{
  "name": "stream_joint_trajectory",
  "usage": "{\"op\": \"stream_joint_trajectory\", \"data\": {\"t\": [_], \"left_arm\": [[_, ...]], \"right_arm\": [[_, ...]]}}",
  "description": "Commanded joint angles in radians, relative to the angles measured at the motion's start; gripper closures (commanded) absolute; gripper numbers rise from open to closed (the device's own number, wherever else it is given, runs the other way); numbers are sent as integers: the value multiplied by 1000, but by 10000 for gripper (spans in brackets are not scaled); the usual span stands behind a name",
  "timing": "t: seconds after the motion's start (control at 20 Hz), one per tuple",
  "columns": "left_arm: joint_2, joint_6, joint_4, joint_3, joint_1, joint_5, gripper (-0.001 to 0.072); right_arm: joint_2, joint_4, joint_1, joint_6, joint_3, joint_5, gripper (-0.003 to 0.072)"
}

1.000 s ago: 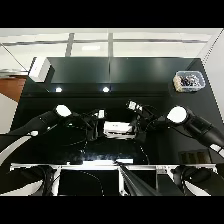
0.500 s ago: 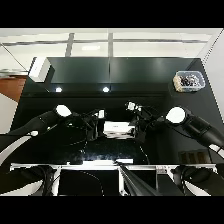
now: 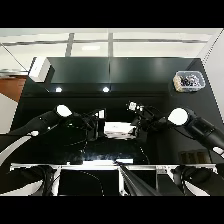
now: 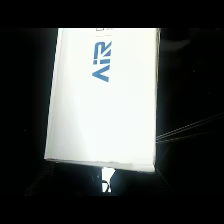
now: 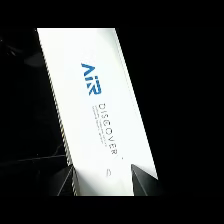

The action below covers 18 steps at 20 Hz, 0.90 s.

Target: Fold the box and place the chain.

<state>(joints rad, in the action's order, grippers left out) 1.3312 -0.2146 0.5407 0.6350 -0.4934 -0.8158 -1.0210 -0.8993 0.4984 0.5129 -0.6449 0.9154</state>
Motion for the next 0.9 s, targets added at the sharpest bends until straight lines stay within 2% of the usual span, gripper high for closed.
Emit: {"op": "stream_joint_trajectory", "data": {"t": [0.0,0.35,0.4,0.45,0.5,0.55,0.65,0.85], "left_arm": [[0,1,0,0,0,0,229],[0,1,0,0,0,0,229],[0,1,0,0,0,0,229],[0,1,0,0,0,0,229],[0,1,0,0,0,0,229],[0,1,0,0,0,0,229],[0,1,0,0,0,0,229],[0,1,0,0,0,0,229]], "right_arm": [[19,3,0,19,0,0,243],[70,55,0,139,-17,5,256],[93,67,0,213,-29,5,373],[109,70,0,303,-37,4,572],[115,68,-3,414,-37,5,648],[111,71,-10,544,-35,24,647],[109,105,-12,664,-21,52,648],[48,312,-11,683,21,29,648]]}}
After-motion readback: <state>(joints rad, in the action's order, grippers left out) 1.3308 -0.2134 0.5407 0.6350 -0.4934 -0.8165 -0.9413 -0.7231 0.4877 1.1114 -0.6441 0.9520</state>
